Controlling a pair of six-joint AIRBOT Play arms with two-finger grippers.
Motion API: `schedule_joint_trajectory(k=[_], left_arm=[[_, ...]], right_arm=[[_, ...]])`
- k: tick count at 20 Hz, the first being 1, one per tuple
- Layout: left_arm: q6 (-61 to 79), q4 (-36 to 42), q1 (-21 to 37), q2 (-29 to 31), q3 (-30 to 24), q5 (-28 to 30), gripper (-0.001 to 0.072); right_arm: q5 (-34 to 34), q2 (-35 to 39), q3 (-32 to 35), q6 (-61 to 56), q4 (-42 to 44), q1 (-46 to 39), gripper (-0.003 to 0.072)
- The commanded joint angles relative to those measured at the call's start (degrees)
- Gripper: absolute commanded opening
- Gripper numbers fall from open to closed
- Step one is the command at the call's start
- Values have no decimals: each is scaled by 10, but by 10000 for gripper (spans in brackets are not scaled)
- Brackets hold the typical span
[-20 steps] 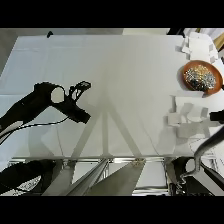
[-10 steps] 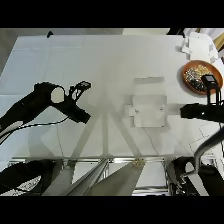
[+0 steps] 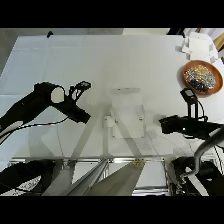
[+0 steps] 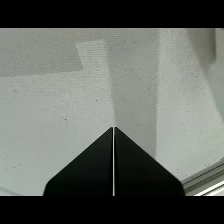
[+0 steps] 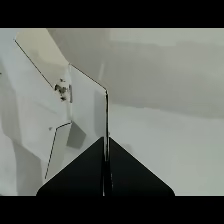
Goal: Fold the box and place the chain.
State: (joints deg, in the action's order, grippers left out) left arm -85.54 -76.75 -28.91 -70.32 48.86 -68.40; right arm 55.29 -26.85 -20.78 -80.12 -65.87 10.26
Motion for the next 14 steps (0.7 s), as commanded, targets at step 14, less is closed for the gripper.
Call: schedule_joint_trajectory(k=[14], left_arm=[[0,0,0,0,0,0,10]], right_arm=[[-82,5,33,-54,-3,82,16]])
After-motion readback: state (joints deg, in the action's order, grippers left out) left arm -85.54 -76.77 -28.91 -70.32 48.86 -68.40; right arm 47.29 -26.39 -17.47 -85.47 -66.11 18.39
